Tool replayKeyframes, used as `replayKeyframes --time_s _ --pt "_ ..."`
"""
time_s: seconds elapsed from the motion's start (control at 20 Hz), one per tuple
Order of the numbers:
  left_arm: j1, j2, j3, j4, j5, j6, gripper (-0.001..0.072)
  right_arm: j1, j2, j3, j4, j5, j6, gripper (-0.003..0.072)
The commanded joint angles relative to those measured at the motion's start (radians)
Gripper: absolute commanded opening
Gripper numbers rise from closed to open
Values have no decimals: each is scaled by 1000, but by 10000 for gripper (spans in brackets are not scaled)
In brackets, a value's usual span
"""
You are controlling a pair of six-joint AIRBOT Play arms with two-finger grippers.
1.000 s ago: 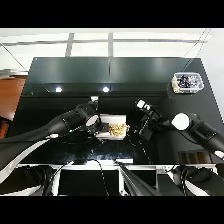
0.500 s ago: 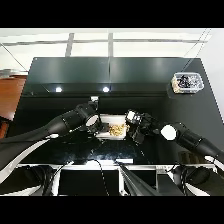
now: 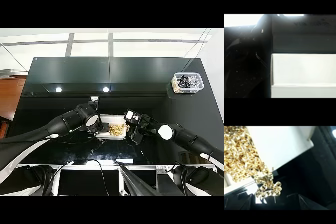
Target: Fold the box and place the chain.
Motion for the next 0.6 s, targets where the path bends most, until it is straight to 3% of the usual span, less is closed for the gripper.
replayKeyframes --time_s 0.0,0.3,0.4,0.5,0.55 --pt "0 -1 0 0 0 0 33 1 -23 0 16 -7 0 646" --pt "0 -1 0 0 0 0 33 1 -31 0 18 -8 0 642" --pt "0 -1 0 0 0 0 33 1 -32 0 18 -8 0 313" --pt "0 -1 0 0 0 0 33 1 -31 0 18 -8 0 297" --pt "0 -1 0 0 0 0 32 1 -31 0 18 -7 0 216"
